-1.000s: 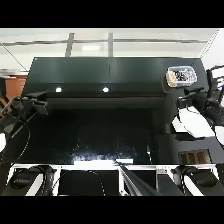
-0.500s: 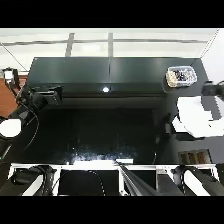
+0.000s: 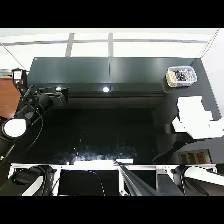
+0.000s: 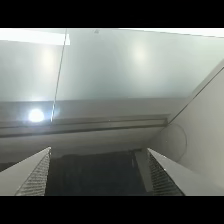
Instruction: Fold the box and place the chain.
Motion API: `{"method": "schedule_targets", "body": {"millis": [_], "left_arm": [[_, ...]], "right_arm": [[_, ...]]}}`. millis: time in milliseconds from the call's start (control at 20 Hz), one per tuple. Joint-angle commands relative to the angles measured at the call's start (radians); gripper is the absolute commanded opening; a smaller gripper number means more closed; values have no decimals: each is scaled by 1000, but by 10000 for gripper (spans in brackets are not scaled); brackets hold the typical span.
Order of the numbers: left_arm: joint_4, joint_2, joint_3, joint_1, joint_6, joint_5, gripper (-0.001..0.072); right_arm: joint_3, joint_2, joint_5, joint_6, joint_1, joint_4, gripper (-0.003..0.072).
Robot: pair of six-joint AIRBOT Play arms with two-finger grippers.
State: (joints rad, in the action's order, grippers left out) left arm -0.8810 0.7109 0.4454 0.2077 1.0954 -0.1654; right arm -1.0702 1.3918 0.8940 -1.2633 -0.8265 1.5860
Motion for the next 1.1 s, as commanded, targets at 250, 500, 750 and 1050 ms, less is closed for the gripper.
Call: {"method": "schedule_targets", "body": {"millis": [250,500,750,1050], "left_arm": [[4,1,1,2,1,-1,709],[4,1,1,2,1,-1,709],[4,1,1,2,1,-1,709],[3,1,1,2,1,0,709]], "right_arm": [[-108,113,193,378,-37,-233,718],[-132,83,175,379,-37,-248,718],[-136,53,208,473,-37,-303,718],[-91,57,207,517,-33,-211,717]]}}
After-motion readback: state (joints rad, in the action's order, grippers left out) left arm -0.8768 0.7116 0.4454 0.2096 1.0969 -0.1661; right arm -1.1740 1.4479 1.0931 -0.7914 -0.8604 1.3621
